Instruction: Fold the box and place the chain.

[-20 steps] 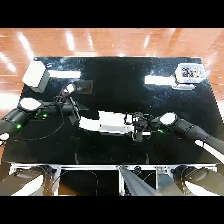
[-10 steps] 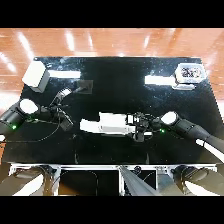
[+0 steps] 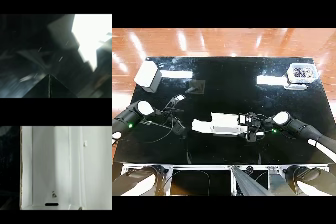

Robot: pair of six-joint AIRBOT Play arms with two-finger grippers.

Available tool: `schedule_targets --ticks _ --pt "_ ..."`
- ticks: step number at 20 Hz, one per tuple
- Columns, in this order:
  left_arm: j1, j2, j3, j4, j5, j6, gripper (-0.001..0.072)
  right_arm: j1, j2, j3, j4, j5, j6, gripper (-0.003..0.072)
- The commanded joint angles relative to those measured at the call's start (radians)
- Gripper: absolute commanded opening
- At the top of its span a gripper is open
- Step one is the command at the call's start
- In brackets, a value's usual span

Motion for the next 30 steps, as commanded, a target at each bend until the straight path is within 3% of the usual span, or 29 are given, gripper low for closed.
schedule_targets --ticks 1,4,8,13,17,20,23,25,30 --pt "0.000 -0.063 -0.003 -0.190 0.006 -0.082 0.0020 0.000 0.000 0.000 0.000 0.000 0.000 0.0623" --pt "-0.001 -0.089 -0.003 -0.192 0.012 -0.087 0.0020 0.000 0.000 0.000 0.000 0.000 0.000 0.0623" --pt "-0.025 -0.104 -0.004 -0.325 0.018 -0.109 0.0020 0.000 0.000 0.000 0.000 0.000 0.000 0.0622" --pt "-0.082 -0.191 -0.003 -0.359 0.003 -0.171 0.0019 0.000 0.000 0.000 0.000 -0.001 0.000 0.0623" --pt "-0.100 -0.188 -0.001 -0.426 0.003 -0.170 0.0033 0.000 0.000 0.000 0.000 -0.001 0.000 0.0622" --pt "-0.100 -0.184 -0.001 -0.426 -0.045 -0.169 0.0419 0.000 0.000 0.000 0.000 -0.001 0.000 0.0623" --pt "-0.099 -0.182 0.010 -0.417 -0.086 -0.166 0.0466 0.000 0.000 0.000 0.000 -0.001 0.000 0.0623" --pt "-0.099 -0.181 0.035 -0.417 -0.107 -0.167 0.0622 0.000 0.000 0.000 0.000 -0.001 0.000 0.0622" --pt "-0.099 -0.180 0.113 -0.415 -0.159 -0.167 0.0622 0.000 0.000 0.000 0.000 -0.003 0.000 0.0622"
